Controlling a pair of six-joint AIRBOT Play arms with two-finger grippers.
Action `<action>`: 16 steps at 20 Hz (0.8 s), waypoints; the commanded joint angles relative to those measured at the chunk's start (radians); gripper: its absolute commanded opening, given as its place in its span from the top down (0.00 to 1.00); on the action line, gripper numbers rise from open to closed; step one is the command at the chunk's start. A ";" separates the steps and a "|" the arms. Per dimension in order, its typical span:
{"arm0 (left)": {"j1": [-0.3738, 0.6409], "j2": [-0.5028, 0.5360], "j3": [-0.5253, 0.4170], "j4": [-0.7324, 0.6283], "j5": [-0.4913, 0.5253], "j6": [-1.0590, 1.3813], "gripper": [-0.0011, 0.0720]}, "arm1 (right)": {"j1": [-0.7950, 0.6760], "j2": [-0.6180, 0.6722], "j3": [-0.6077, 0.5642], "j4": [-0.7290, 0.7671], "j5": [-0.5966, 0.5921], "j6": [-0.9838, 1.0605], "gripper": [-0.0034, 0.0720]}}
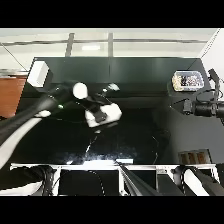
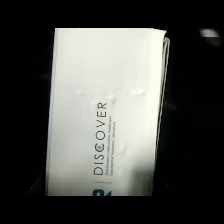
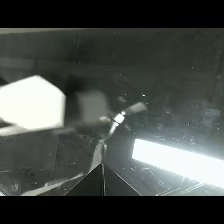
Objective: Fold the box and place the chain.
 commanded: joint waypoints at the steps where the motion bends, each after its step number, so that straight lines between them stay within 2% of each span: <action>1: 0.261 0.089 -0.051 0.196 -0.130 -0.238 0.60 | 0.000 0.000 -0.001 0.000 -0.005 0.000 0.93; 6: 0.740 0.098 -0.085 0.161 -0.132 -0.239 0.60 | 0.000 0.000 -0.001 -0.003 -0.013 0.000 0.93; 9: 0.931 0.090 -0.085 0.142 -0.051 -0.229 0.60 | 0.000 0.000 -0.001 -0.002 -0.006 0.000 0.93; 12: 1.011 0.073 -0.085 0.022 0.101 -0.108 0.60 | 0.000 0.000 -0.001 -0.003 -0.038 0.000 0.93; 14: 1.010 0.032 -0.082 -0.063 0.193 0.029 0.60 | 0.000 0.000 -0.001 -0.002 -0.052 0.001 0.93; 16: 1.011 -0.025 -0.055 -0.064 0.277 0.028 0.60 | 0.000 0.000 -0.001 -0.002 -0.052 0.001 0.93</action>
